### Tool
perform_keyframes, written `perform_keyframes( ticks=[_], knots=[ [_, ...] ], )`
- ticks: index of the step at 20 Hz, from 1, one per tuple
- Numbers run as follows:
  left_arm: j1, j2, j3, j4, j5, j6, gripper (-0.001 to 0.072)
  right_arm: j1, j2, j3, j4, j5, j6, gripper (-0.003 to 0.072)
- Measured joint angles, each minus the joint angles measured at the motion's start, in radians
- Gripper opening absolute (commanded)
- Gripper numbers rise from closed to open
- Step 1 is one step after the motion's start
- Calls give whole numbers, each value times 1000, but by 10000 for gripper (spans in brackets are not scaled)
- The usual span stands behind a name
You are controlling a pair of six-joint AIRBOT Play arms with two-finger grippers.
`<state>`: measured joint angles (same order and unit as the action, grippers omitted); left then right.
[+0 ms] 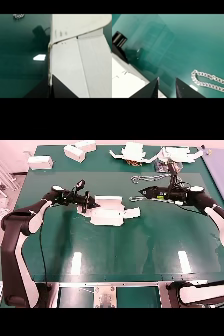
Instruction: Fold the box and place the chain.
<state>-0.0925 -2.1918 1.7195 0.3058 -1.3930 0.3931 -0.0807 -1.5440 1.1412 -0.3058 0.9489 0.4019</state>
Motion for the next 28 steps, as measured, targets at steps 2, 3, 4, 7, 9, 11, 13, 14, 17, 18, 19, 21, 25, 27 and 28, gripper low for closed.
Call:
perform_keyframes(
  ticks=[2,3,4,7,9,11,13,14,17,18,19,21,25,27,28],
  knots=[
    [0,0,0,0,-2,0,19,25,80,-55,-26,-2,-24,275],
    [0,0,0,0,-2,0,19,42,117,-89,-34,-4,-37,278],
    [0,0,0,0,-2,0,19,62,152,-125,-43,-9,-56,284],
    [0,0,0,0,-2,0,19,154,229,-238,-81,-39,-184,358],
    [0,0,0,0,-2,0,19,237,253,-299,-144,-90,-269,568],
    [0,0,0,0,-2,0,20,323,265,-346,-208,-191,-319,570],
    [0,0,0,0,-2,0,19,395,270,-375,-253,-288,-355,572],
    [0,0,0,1,-2,0,19,424,270,-385,-270,-323,-370,634],
    [0,0,0,0,-2,0,19,481,269,-400,-298,-381,-430,643],
    [0,0,0,0,-2,0,19,492,265,-403,-302,-396,-454,643],
    [0,0,0,0,-2,0,19,500,258,-405,-307,-409,-478,642],
    [0,0,0,0,-2,0,19,510,238,-407,-311,-432,-527,642],
    [0,0,0,0,-2,0,19,518,194,-409,-316,-477,-607,642],
    [0,0,0,0,-2,0,19,520,181,-409,-315,-505,-625,643],
    [0,0,0,0,-2,0,19,520,176,-409,-310,-519,-631,642]
  ],
)
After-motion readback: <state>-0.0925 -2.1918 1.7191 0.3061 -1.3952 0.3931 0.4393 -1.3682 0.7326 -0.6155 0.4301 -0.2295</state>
